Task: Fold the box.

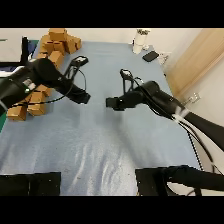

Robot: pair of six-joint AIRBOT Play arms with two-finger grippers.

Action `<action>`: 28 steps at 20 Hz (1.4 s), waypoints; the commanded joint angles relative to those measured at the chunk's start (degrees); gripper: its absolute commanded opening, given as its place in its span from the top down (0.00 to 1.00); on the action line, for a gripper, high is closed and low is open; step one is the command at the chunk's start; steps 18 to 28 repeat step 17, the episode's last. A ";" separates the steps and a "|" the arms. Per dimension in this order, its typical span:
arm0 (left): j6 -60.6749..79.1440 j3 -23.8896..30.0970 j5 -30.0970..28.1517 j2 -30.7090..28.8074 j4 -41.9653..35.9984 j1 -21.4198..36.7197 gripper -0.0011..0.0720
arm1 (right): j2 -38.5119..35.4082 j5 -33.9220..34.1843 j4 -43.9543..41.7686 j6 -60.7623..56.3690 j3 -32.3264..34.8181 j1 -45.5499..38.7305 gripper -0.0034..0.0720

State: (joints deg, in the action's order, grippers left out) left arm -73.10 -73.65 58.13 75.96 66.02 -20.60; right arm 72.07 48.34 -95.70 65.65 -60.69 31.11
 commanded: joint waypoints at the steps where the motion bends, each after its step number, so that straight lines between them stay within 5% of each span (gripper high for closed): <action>1: -2.38 -2.16 -3.74 4.55 -0.39 -2.99 0.97 | 7.91 -0.57 -6.29 6.43 -6.75 -0.68 0.95; 28: -2.36 -2.12 -4.04 4.76 -0.42 -2.99 0.97 | 8.81 -1.57 -7.58 6.38 -7.15 -0.72 0.95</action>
